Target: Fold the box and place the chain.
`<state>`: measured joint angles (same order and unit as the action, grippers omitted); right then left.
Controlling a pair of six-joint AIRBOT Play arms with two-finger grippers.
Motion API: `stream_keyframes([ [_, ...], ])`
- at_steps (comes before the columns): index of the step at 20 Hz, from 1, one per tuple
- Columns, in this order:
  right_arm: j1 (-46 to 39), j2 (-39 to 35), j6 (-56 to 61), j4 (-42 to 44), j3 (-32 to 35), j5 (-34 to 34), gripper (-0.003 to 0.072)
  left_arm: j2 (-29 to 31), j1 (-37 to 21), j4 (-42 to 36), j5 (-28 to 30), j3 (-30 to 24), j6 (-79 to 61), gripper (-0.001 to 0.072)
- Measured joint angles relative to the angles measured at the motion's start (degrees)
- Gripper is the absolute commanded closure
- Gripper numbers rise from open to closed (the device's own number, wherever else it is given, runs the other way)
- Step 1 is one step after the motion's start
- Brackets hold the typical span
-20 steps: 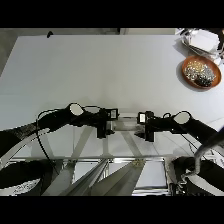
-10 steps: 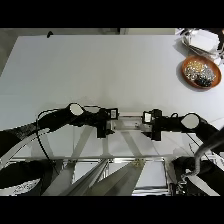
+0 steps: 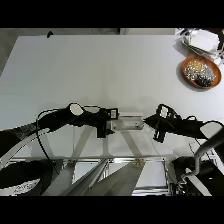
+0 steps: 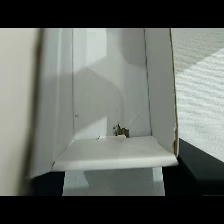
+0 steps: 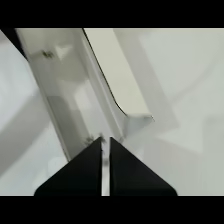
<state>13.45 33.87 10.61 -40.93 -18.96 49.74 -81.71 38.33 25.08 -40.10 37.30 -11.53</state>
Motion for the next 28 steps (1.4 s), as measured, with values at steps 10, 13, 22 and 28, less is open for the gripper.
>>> stream_keyframes([
  [10, 8.33, 14.71, 0.48, 18.45, 0.00, -23.43, 0.0675, 0.00, 0.00, -0.02, 0.00, 0.02, 0.02, 0.0390],
  [13, 8.70, 19.76, 2.93, 20.22, -0.02, -26.86, 0.0675, 0.00, 0.00, -0.07, 0.00, 0.02, 0.02, 0.0390],
  [22, 8.87, 26.08, 9.64, 16.20, -0.39, -28.11, 0.0675, 0.00, -0.02, -0.07, 0.04, 0.02, 0.07, 0.0390],
  [28, 8.90, 23.78, 10.16, 14.27, -5.33, -23.93, 0.0678, 0.00, -0.02, 0.15, -0.02, 0.00, -0.04, 0.0390],
])
